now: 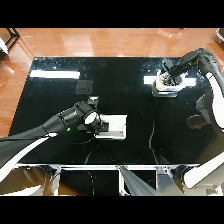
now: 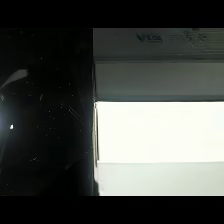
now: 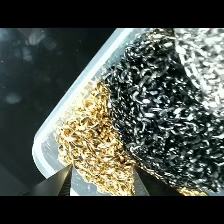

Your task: Fold the box and place the chain.

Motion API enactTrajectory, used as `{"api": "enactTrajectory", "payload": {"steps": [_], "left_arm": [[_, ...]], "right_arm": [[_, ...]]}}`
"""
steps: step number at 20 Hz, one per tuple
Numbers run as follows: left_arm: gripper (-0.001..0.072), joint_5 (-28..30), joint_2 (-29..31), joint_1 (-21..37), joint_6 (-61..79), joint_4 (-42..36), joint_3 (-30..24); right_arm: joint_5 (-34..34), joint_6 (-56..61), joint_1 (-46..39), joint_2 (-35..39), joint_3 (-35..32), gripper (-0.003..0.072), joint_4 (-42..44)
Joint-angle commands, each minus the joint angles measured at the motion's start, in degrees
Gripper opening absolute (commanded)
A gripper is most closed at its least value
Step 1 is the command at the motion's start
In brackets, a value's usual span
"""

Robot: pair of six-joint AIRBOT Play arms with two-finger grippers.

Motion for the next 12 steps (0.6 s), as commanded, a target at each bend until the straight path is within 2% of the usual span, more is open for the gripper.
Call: {"api": "enactTrajectory", "payload": {"steps": [1,5,6,8,9,11,12], "left_arm": [[0.0022,0.3,0.0,0.0,0.0,-0.2,0.0],[0.0022,0.3,0.0,0.0,0.0,-0.2,0.0],[0.0022,0.4,0.0,0.0,0.0,-0.1,0.0],[0.0022,0.5,0.0,0.0,0.0,-0.1,0.0],[0.0022,0.5,0.0,0.0,0.0,-0.1,0.0],[0.0021,0.5,0.0,0.0,0.0,-0.1,0.0],[0.0021,0.5,0.0,0.0,0.0,-0.1,0.0]], "right_arm": [[0.9,0.4,0.5,-1.1,0.0,0.0422,0.7],[1.4,0.3,0.4,-1.7,0.0,0.042,0.4],[1.6,0.3,0.5,-2.0,0.0,0.0351,0.5],[1.7,0.2,0.5,-2.3,0.0,0.0324,0.6],[1.9,-0.2,0.5,-2.4,0.0,0.0282,0.6],[4.3,-4.7,0.5,-2.4,0.0,0.0021,1.0],[4.9,-6.2,0.6,-2.3,0.0,0.0021,1.7]]}}
